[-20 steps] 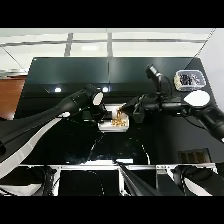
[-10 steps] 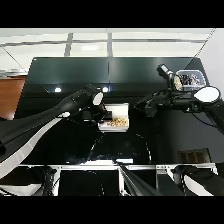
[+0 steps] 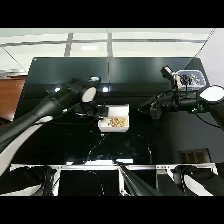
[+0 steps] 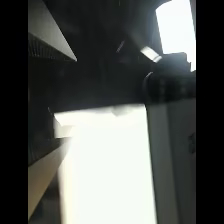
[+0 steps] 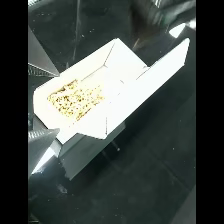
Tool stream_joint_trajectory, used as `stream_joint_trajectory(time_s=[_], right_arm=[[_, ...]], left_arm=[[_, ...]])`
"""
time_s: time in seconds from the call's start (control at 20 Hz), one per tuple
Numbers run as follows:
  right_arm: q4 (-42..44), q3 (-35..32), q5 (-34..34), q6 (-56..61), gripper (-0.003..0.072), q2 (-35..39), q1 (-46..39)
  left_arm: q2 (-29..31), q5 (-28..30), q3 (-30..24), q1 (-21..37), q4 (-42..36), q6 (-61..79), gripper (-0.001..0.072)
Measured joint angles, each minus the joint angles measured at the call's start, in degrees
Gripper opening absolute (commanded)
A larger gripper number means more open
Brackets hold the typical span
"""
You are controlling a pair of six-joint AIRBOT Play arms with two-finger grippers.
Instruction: Fold the box and place the chain.
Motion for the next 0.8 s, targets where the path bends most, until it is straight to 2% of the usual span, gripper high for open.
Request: stream_joint_trajectory(time_s=[0.1, 0.2, 0.3, 0.35, 0.4, 0.45, 0.6, 0.8], right_arm=[[-0.1, 0.0, 0.1, 0.0, 0.0387, 0.0, -0.1], [-0.2, 0.0, 0.1, 0.0, 0.0387, 0.0, -0.1], [-0.2, 0.0, 0.0, 0.0, 0.0387, 0.0, -0.1], [-0.2, 0.0, 0.0, 0.0, 0.0387, 0.0, -0.1], [-0.2, 0.0, -0.2, 0.0, 0.0387, 0.0, -0.1], [-0.2, 0.0, -0.5, 0.0, 0.0387, 0.0, -0.1], [-0.2, 0.0, -1.2, 0.0, 0.0387, 0.0, -0.1], [-0.2, 0.0, -1.6, 0.7, 0.0387, 0.0, -0.1]], left_arm=[[5.2, -0.2, -4.3, 3.5, 2.0, 2.6, 0.0535], [9.8, 3.8, -10.3, 9.4, -2.5, 9.1, 0.0535], [12.6, 8.6, -16.5, 15.8, -14.3, 23.4, 0.0540], [13.5, 10.2, -19.2, 18.4, -21.7, 32.3, 0.0581], [14.1, 11.6, -22.1, 20.8, -28.5, 43.0, 0.0713], [14.6, 12.6, -24.7, 22.4, -33.5, 53.4, 0.0713], [15.3, 15.8, -30.6, 24.8, -43.9, 82.1, 0.0713], [15.3, 19.6, -33.9, 24.9, -48.3, 109.7, 0.0712]])
